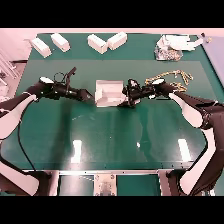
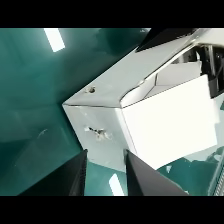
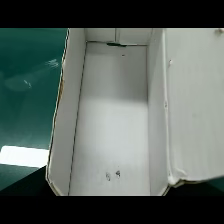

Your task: Fold the box and place the chain.

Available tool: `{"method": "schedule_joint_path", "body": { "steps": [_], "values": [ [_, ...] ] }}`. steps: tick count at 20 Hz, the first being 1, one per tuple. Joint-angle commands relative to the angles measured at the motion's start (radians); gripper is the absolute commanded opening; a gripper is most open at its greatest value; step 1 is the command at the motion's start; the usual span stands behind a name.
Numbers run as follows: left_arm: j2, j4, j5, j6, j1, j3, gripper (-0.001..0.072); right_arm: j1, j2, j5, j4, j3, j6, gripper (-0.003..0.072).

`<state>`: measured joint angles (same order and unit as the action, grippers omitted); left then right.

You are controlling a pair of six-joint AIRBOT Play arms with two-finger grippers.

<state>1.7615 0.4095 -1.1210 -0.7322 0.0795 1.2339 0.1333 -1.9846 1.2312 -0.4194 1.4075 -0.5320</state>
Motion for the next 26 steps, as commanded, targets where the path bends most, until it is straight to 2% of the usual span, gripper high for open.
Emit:
{"method": "schedule_joint_path", "body": {
  "steps": [1,10,17,19,23,26],
  "values": [
    [-0.011,-0.006,-0.019,-0.002,0.001,0.008,0.0289,0.000,0.000,0.000,0.000,0.000,0.000,0.0584],
    [-0.011,-0.019,-0.026,-0.020,0.001,0.014,0.0290,0.000,0.000,0.000,0.000,0.000,0.000,0.0584],
    [-0.011,0.013,0.029,-0.042,0.058,0.019,0.0291,0.000,0.000,0.000,0.000,0.000,0.000,0.0584],
    [-0.011,0.061,0.016,-0.099,0.065,0.051,0.0292,0.000,0.000,0.000,0.000,0.000,0.000,0.0584],
    [-0.011,0.241,0.009,-0.260,0.092,0.127,0.0319,0.000,0.000,0.000,0.000,0.000,0.000,0.0584],
    [-0.011,0.297,0.006,-0.297,0.124,0.152,0.0319,0.000,0.000,0.000,0.000,0.000,0.000,0.0584]
  ]
}}
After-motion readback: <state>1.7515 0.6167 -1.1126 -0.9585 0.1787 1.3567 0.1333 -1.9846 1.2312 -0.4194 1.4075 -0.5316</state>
